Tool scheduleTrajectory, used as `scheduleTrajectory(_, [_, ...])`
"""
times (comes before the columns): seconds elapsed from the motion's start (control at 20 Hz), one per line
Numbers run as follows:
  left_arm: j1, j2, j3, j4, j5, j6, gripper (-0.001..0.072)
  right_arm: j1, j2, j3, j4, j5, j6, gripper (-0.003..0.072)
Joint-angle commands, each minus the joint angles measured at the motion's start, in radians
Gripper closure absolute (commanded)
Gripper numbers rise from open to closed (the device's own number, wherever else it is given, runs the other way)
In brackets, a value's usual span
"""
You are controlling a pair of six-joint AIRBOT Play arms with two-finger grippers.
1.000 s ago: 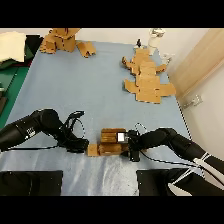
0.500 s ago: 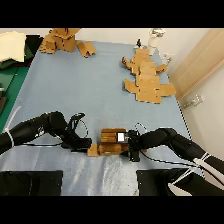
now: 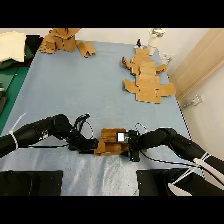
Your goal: Fold the box.
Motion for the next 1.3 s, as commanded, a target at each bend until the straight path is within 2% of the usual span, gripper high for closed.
scheduleTrajectory(0.0, [-0.003,0.026,0.009,-0.024,-0.003,0.003,0.0695,0.001,0.001,0.001,0.0,0.0,0.0,0.0246])
scheduleTrajectory(0.3, [-0.003,0.065,0.018,-0.022,-0.002,0.002,0.0693,0.001,0.001,0.001,0.0,0.0,0.0,0.0246])
scheduleTrajectory(0.4, [-0.003,0.065,0.018,-0.022,-0.007,-0.006,0.0336,0.001,0.001,0.001,0.0,0.0,0.0,0.0246])
scheduleTrajectory(0.75, [0.004,0.065,0.018,-0.021,-0.018,-0.007,0.0333,0.001,0.001,0.001,0.0,0.0,0.0,0.0246])
scheduleTrajectory(1.0, [0.08,0.065,0.021,-0.018,-0.091,-0.009,0.0333,0.001,0.001,0.001,0.0,0.0,0.0,0.0246])
scheduleTrajectory(1.25, [0.068,0.065,0.076,-0.018,-0.058,0.026,0.033,0.001,0.0,0.001,0.0,0.0,0.0,0.0246])
